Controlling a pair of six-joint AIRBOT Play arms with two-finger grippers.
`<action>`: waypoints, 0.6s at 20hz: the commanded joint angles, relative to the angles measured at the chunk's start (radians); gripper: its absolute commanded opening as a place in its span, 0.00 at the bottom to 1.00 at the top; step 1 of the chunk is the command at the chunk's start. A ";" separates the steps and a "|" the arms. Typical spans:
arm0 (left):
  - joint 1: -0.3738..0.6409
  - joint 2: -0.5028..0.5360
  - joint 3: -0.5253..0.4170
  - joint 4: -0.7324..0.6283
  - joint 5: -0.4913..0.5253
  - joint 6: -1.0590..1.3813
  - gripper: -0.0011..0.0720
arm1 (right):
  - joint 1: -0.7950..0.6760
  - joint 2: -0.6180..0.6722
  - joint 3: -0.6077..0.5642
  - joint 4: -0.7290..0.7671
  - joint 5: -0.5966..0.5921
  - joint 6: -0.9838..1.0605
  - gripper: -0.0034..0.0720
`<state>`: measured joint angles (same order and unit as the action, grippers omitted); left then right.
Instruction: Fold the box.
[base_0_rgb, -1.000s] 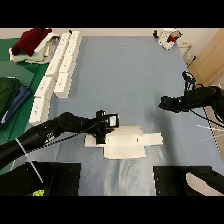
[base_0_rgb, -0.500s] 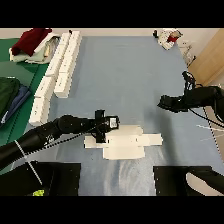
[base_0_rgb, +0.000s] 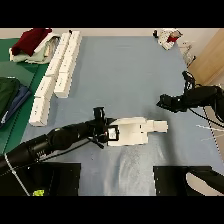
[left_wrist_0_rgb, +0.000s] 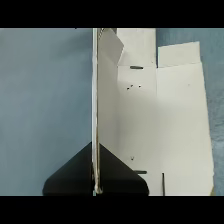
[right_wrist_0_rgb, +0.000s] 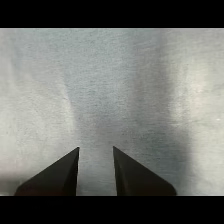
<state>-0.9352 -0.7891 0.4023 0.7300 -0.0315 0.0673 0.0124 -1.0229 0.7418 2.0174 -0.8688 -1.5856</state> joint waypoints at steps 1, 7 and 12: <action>-0.113 -0.011 -0.071 0.011 0.118 -0.001 0.02 | 0.000 0.000 0.000 0.007 0.001 0.000 0.48; -0.104 -0.086 -0.062 -0.032 0.053 -0.009 0.03 | 0.000 0.000 0.000 0.014 0.000 0.000 0.48; 0.217 -0.079 0.118 0.011 -0.451 -0.076 0.03 | 0.000 0.000 0.000 0.018 0.000 0.000 0.48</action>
<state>-0.8722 -0.8604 0.4355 0.7124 -0.1776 0.0296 0.0124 -1.0229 0.7418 2.0312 -0.8684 -1.5852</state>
